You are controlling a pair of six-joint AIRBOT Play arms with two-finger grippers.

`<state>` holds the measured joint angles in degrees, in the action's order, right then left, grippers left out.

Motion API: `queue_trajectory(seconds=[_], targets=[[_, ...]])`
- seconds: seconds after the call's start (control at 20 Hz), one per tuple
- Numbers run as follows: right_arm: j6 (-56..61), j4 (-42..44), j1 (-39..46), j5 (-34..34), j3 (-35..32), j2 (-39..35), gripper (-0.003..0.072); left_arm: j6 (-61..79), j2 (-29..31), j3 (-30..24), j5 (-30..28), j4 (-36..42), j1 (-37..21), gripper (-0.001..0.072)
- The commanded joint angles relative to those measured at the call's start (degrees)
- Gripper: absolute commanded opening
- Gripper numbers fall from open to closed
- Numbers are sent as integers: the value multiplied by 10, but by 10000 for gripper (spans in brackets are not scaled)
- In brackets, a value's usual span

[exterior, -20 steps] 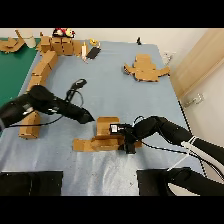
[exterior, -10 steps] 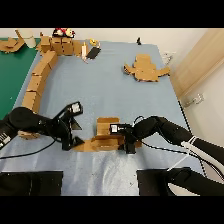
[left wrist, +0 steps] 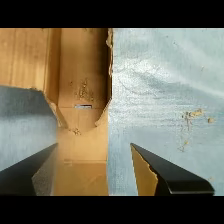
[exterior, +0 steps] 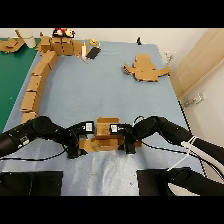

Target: Fold the box.

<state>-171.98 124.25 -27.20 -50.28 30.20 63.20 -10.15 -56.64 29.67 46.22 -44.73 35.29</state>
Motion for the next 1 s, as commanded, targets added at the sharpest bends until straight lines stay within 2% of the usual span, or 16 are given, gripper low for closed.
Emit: queue_trajectory(seconds=[0.0, 0.1, 0.3, 0.55, 0.6, 0.65, 0.75, 0.95], targets=[[0, 0, -1, 0, 0, 0, 458, 19, -33, -1, -60, 31, 18, 720], [0, 0, 0, 0, 0, 0, 458, 26, -42, 3, -79, 59, 19, 720], [0, 0, 0, 0, 0, 0, 458, 49, -54, 23, -47, 77, 19, 720], [0, 0, -1, 0, 0, 0, 458, 49, -55, 23, -40, 76, 19, 713], [0, 0, -1, 0, 0, 0, 458, 54, -55, 23, -40, 75, 19, 533], [0, 0, -1, 0, 0, 0, 458, 68, -55, 23, -40, 75, 19, 397], [0, 0, 0, 0, 0, 0, 458, 89, -55, 23, -42, 75, 19, 250], [0, 0, -1, 0, 0, 0, 458, 96, -55, 23, -54, 77, 22, 232]])
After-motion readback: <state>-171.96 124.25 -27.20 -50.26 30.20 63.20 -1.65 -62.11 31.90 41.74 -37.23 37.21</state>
